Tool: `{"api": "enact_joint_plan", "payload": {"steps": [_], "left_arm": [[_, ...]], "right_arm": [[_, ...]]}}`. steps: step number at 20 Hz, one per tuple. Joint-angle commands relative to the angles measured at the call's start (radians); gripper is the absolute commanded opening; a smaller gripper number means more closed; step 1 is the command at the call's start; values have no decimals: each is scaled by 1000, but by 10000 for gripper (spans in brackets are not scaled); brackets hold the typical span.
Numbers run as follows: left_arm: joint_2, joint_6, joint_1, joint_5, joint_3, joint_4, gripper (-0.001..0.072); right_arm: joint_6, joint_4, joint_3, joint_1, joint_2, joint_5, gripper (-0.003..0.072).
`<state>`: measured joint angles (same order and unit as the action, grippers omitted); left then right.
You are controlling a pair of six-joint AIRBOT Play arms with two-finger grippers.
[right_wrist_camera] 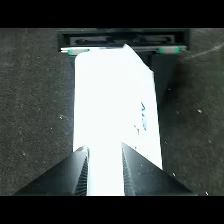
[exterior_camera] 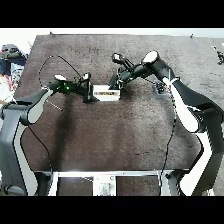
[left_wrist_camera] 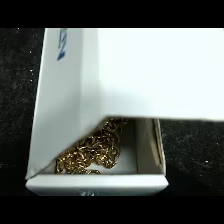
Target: Fold the box and place the chain.
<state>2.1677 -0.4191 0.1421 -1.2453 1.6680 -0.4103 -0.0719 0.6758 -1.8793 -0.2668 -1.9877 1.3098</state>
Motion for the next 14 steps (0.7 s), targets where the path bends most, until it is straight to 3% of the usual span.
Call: {"api": "enact_joint_plan", "payload": {"steps": [1,3,4,5,7,14], "left_arm": [[1,0,0,0,0,0,206],[1,0,0,0,0,0,205],[1,0,0,0,0,0,205],[1,0,0,0,0,0,205],[1,0,0,0,0,0,206],[1,0,0,0,0,0,206]], "right_arm": [[15,13,2,-15,-1,-16,245],[17,26,3,-21,-2,-21,258],[16,42,4,-23,-3,-36,392],[16,47,4,-27,-5,-55,409],[16,48,5,-34,-7,-85,339],[16,77,5,-37,-5,-152,338]]}}
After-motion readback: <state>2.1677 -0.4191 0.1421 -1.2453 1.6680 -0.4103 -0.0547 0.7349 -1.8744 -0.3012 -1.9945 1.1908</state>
